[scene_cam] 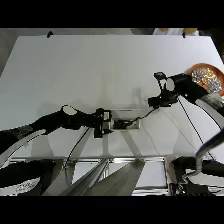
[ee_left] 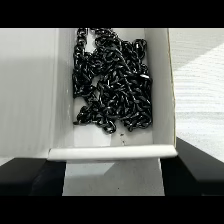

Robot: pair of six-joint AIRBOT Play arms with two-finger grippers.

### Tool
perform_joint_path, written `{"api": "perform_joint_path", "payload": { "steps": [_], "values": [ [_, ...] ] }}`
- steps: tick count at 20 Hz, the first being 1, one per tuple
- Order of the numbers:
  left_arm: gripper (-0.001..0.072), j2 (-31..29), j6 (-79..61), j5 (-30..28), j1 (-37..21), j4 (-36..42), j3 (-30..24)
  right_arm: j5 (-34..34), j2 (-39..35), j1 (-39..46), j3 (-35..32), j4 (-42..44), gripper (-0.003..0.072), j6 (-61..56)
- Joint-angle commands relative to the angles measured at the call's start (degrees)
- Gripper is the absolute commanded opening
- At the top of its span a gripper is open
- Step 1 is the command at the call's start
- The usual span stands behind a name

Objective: Fold the box and place the chain.

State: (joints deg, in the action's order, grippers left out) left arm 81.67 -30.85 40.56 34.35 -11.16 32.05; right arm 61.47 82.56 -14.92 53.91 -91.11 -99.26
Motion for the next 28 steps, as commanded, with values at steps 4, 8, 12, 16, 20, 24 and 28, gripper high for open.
{"api": "perform_joint_path", "payload": {
  "steps": [4,8,12,16,20,24,28],
  "values": [
    [0.0133,-0.02,0.0,0.0,-0.04,0.0,0.02,1.29,0.9,0.04,-0.02,-0.37,0.0194,-1.03],
    [0.0133,-0.02,0.0,0.0,-0.04,0.0,0.02,2.67,0.79,-0.11,-0.02,-0.37,0.0012,-0.94],
    [0.0133,-0.02,0.0,0.0,-0.04,0.0,0.02,5.22,-3.39,-2.54,-0.02,-0.63,0.0012,2.51],
    [0.0133,-0.02,0.0,0.0,-0.04,0.0,0.02,9.64,-13.49,-6.19,-0.02,-0.59,0.0012,3.56],
    [0.0133,-0.02,0.0,0.0,-0.04,0.0,0.02,13.31,-24.35,-12.96,-0.02,-0.2,0.0012,1.62],
    [0.0133,-0.02,0.0,0.0,-0.02,0.0,0.02,12.87,-31.45,-20.7,0.0,1.16,0.0012,-4.35],
    [0.0133,-0.02,0.0,0.0,-0.04,0.0,0.02,7.96,-33.16,-28.0,0.0,5.77,0.0012,-7.13]
  ]
}}
